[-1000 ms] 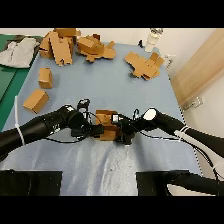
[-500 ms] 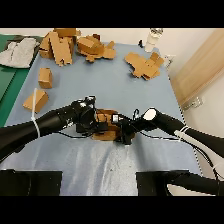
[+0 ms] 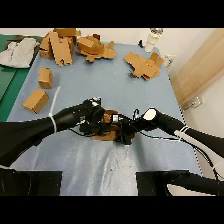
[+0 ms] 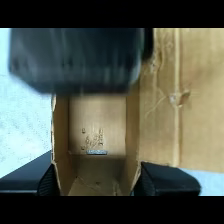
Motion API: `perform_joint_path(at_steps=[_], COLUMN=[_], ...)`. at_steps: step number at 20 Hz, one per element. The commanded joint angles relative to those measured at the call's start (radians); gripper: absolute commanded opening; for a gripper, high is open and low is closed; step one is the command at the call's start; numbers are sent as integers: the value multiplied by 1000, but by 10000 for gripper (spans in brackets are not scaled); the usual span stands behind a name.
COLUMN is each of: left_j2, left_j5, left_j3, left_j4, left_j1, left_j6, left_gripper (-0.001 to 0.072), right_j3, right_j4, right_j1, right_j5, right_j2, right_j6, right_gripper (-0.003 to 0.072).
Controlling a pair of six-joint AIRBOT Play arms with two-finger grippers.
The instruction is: Fold the box.
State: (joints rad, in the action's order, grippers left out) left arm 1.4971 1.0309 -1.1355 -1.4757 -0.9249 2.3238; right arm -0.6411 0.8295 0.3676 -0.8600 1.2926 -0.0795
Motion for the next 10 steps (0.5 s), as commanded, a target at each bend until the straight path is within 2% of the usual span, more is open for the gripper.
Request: perform_joint_path(at_steps=[1,3,4,5,7,10], left_j2=[55,67,69,69,69,69], left_j5=[50,74,89,103,103,103], left_j3=[-55,-60,-60,-60,-60,-60], left_j4=[-56,-56,-57,-59,-59,-58], left_j1=[-29,-29,-29,-29,-29,-29], left_j6=[5,5,6,3,2,-1], left_gripper=[461,460,344,168,14,13], right_j3=[0,0,0,0,0,0], right_j4=[0,0,0,0,0,0], right_j1=[1,1,1,1,1,1], right_j5=[0,0,0,0,0,0], right_j2=[0,0,0,0,0,0], right_j6=[0,0,0,0,0,0], right_gripper=[522,521,522,521,521,521])
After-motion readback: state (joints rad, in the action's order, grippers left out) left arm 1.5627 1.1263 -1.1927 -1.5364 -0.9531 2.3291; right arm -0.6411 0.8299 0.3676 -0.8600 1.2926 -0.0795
